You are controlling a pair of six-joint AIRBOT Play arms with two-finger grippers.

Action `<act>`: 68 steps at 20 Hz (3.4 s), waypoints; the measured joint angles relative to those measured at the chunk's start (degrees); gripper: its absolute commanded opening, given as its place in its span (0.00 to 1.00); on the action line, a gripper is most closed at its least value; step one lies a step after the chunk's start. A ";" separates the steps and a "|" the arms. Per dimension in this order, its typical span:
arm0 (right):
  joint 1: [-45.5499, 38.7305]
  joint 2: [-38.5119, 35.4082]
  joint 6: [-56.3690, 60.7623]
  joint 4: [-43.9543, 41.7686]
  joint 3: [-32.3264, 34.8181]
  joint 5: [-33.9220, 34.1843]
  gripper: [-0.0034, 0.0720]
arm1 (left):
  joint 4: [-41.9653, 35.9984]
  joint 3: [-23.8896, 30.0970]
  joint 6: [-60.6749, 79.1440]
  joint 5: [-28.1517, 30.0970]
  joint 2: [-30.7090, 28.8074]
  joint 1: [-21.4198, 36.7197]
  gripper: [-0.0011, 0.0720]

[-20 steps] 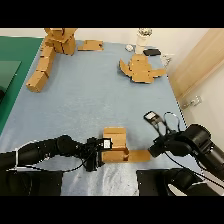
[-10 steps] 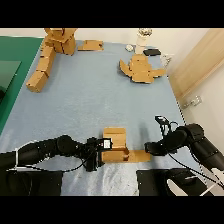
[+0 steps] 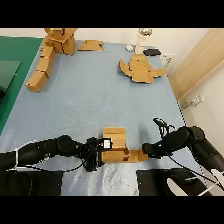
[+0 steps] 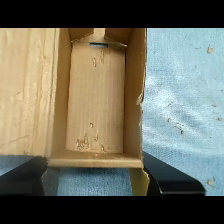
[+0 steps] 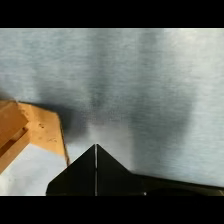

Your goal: Fold the box.

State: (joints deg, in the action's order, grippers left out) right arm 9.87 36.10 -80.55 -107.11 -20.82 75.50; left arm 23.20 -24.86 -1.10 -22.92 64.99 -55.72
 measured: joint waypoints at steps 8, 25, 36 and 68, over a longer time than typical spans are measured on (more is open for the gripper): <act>-0.11 -1.22 -4.02 -6.49 3.13 -0.55 0.05 | -0.02 0.00 0.00 0.00 0.00 0.00 0.76; -0.11 -4.22 -10.91 -18.08 1.51 -3.82 0.45 | -0.02 0.00 0.00 0.00 0.00 0.00 0.76; 7.98 -3.08 -10.69 -19.56 1.40 -8.50 0.65 | -0.02 0.00 0.00 0.00 0.00 0.00 0.76; 45.40 32.30 47.54 12.50 -21.35 -4.48 0.05 | 0.15 0.00 0.17 -0.11 -0.02 0.00 0.76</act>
State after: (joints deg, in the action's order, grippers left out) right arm 55.27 68.40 -33.01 -94.61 -42.17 71.02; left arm 23.35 -24.86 -0.93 -23.03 64.97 -55.72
